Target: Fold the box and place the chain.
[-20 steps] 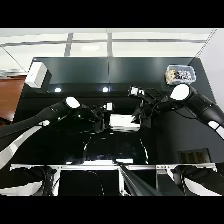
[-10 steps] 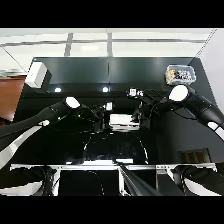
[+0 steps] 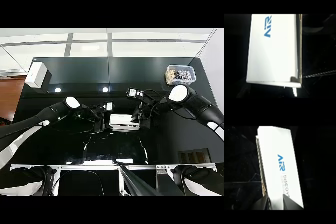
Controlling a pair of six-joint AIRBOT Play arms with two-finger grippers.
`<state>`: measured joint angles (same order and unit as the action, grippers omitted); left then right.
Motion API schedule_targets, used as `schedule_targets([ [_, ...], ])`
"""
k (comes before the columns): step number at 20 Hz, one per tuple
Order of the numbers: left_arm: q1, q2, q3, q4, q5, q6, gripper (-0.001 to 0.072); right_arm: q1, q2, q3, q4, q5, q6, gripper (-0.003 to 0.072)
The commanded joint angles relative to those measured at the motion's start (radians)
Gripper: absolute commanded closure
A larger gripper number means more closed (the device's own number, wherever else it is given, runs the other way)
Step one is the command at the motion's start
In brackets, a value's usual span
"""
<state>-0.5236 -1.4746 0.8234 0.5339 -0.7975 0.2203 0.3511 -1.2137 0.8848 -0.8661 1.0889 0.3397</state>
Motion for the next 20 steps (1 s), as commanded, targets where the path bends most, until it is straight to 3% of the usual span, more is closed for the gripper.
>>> schedule_targets([
  [1, 0.000, -0.001, 0.001, 0.000, 0.000, 0.000, 0.0267, 0.000, -0.001, 0.000, -0.001, 0.007, 0.005, 0.0496],
  [13, 0.000, -0.001, 0.001, 0.000, 0.000, 0.000, 0.0267, 0.000, -0.001, 0.000, -0.003, 0.006, 0.008, 0.0473],
  [14, 0.000, -0.001, 0.001, 0.000, 0.000, 0.000, 0.0267, 0.000, -0.001, 0.000, -0.003, 0.003, 0.008, 0.0404],
  [20, 0.000, -0.001, 0.001, 0.000, 0.000, 0.000, 0.0266, 0.027, -0.002, -0.006, -0.010, -0.024, 0.008, 0.0407],
])
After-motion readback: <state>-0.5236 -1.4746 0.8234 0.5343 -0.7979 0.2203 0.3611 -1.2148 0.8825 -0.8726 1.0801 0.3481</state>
